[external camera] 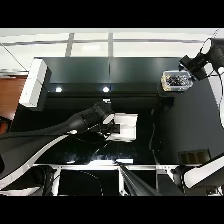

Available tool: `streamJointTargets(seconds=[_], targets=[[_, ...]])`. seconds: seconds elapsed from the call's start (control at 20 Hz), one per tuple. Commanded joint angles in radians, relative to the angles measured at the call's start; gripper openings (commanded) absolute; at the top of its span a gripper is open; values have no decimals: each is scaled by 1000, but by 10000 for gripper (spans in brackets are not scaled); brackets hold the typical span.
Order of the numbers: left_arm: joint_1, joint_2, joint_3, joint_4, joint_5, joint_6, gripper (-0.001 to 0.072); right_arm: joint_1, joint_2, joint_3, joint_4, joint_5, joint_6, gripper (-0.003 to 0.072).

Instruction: Fold the box and place the chain.

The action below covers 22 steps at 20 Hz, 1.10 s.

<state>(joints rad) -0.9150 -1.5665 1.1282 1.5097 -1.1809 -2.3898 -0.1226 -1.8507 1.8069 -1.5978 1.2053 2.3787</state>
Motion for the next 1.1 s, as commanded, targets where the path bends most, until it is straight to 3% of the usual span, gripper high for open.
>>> streamJointTargets(seconds=[0.0, 0.6, 0.7, 1.05], targets=[[1, 0, 1, 4, 12, 0, 33, -14, -60, 34, -12, 4, 80, 612], [1, 0, 1, 4, 18, -1, 33, -21, -112, 34, -45, -46, 156, 612], [1, 0, 1, 4, 18, -1, 33, -24, -121, 34, -54, -53, 158, 564], [0, 0, 1, 0, 15, -1, 33, -26, -143, 34, -53, -66, 157, 562]])
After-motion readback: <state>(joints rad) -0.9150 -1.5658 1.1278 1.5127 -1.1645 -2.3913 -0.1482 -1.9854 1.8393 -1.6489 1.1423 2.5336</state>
